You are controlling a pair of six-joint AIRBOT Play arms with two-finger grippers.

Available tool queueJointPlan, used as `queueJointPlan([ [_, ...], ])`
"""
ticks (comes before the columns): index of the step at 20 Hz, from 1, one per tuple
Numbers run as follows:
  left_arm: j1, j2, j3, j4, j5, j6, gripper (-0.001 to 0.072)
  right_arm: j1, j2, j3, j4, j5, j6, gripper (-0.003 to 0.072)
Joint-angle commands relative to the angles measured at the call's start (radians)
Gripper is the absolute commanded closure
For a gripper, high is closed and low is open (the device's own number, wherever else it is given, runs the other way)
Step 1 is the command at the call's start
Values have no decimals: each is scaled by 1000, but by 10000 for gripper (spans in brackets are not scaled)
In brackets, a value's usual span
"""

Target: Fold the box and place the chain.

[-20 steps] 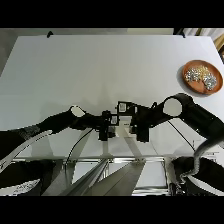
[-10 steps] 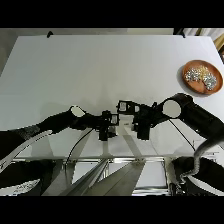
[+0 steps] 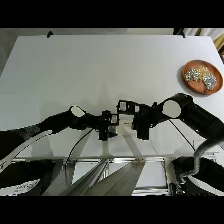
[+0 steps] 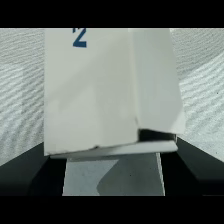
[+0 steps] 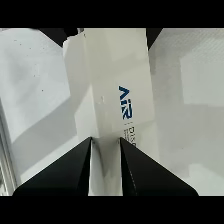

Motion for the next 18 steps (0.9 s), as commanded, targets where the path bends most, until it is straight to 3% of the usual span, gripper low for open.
queueJointPlan([
  [1, -1, 0, 0, 1, -1, 1, 455, 1, 0, 0, -2, -2, 0, 516],
  [5, -1, 0, 0, 1, -1, 1, 455, 5, 0, -13, -2, -15, 4, 524],
  [10, -1, 0, 0, 1, -1, 1, 455, 26, 0, -59, -1, -135, 37, 524],
  [18, -1, 0, 0, 1, -1, 1, 455, 24, 83, -59, -30, -143, 37, 525],
])
